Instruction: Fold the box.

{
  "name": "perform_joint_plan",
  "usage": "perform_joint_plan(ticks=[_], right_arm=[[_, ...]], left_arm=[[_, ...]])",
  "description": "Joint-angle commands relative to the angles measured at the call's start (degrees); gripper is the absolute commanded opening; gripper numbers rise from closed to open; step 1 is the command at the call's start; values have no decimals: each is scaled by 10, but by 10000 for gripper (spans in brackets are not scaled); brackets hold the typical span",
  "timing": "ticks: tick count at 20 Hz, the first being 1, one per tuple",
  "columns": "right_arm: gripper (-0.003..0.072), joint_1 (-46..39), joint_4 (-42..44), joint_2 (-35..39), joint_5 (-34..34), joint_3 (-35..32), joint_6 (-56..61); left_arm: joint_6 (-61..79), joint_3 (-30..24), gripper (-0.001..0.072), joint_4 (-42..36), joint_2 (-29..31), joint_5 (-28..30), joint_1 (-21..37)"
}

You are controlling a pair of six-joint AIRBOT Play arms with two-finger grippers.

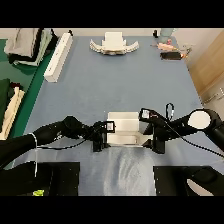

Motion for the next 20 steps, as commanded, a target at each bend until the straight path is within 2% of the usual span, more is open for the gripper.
perform_joint_plan(ticks=[1,2,6,13,14,15,18,20], right_arm=[[537,2,-83,2,-24,-7,-79],[588,2,-94,2,-40,-11,-89],[588,2,-80,-9,-91,-38,-135],[575,2,35,-27,-142,-76,-218],[548,2,46,-27,-147,-80,-226],[444,2,54,-27,-150,-82,-231],[276,2,75,-27,-157,-87,-233],[256,2,88,-27,-162,-87,-234]], left_arm=[[0,1,408,0,0,0,0],[0,1,408,0,0,0,0],[0,1,408,0,0,0,0],[0,1,408,0,0,0,0],[0,1,408,0,0,0,0],[0,1,408,0,0,0,0],[0,1,408,0,0,0,0],[0,1,408,0,0,0,0]])
